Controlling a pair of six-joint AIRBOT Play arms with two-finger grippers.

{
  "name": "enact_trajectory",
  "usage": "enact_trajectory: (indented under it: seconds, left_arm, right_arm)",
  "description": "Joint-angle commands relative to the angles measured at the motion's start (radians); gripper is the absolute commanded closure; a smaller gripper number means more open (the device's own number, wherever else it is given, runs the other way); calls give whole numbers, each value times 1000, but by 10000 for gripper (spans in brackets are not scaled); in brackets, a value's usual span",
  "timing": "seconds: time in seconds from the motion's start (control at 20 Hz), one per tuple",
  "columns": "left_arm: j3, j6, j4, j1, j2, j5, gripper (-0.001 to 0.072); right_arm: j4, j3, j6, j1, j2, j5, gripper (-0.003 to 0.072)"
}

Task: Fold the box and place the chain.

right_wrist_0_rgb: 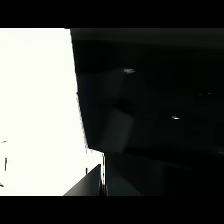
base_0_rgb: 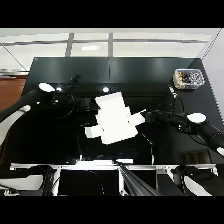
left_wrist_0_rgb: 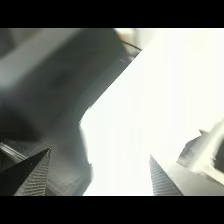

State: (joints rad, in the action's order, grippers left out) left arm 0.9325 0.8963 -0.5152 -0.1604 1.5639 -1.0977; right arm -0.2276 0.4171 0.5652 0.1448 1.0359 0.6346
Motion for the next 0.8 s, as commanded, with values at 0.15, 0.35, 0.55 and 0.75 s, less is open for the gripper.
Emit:
enact_trajectory:
  seconds: [0.15,0.35,0.55,0.75]
  left_arm:
    - [166,-176,42,-93,249,-310,25]
    - [225,-204,-114,-124,289,-353,181]
    - [244,-216,-114,-94,288,-355,401]
    - [247,-242,-114,-91,287,-356,684]
  right_arm:
    - [10,-5,-1,34,-2,-8,671]
    - [6,-5,-1,34,-2,-8,670]
    - [-36,-4,-1,34,-2,-4,670]
    - [-63,10,-1,29,-4,13,347]
